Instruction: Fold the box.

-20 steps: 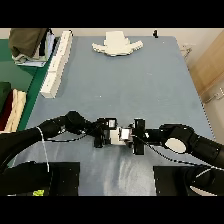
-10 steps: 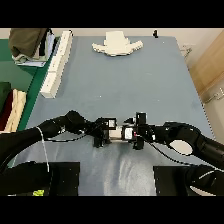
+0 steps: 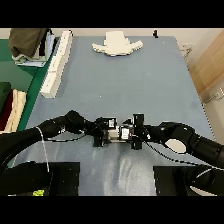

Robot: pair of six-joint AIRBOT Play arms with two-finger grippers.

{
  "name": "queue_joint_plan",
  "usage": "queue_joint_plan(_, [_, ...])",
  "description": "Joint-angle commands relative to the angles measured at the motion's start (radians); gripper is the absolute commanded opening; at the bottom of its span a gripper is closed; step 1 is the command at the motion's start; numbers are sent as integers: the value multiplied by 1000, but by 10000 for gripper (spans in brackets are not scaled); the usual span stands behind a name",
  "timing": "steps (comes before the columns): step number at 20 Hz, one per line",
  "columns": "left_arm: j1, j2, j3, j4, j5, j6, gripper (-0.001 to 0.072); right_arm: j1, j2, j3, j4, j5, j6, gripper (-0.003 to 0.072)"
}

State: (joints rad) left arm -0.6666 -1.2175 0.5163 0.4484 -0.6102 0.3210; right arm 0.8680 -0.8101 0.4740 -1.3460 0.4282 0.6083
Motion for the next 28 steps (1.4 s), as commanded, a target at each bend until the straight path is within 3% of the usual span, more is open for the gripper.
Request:
queue_joint_plan(1, [-1,0,1,0,-1,1,522,0,-5,0,35,56,0,485])
queue_joint_plan(2, [-1,0,1,0,-1,1,522,0,-5,0,59,84,0,485])
queue_joint_plan(4, [-1,0,1,0,-1,1,522,0,-5,0,87,133,0,414])
queue_joint_plan(7, [-1,0,1,0,-1,1,522,0,-5,0,98,159,-1,412])
queue_joint_plan(9, [-1,0,1,0,-2,1,522,0,-5,0,98,167,-5,281])
queue_joint_plan(15, [-1,0,1,0,-1,1,522,0,27,1,113,161,-7,317])
queue_joint_plan(22, [-1,0,1,0,-1,1,522,0,137,0,114,156,43,301])
queue_joint_plan(25, [-1,0,1,0,-1,1,522,0,133,0,133,151,242,2])
queue_joint_plan(28, [-1,0,1,0,-1,1,522,0,130,-31,242,45,375,2])
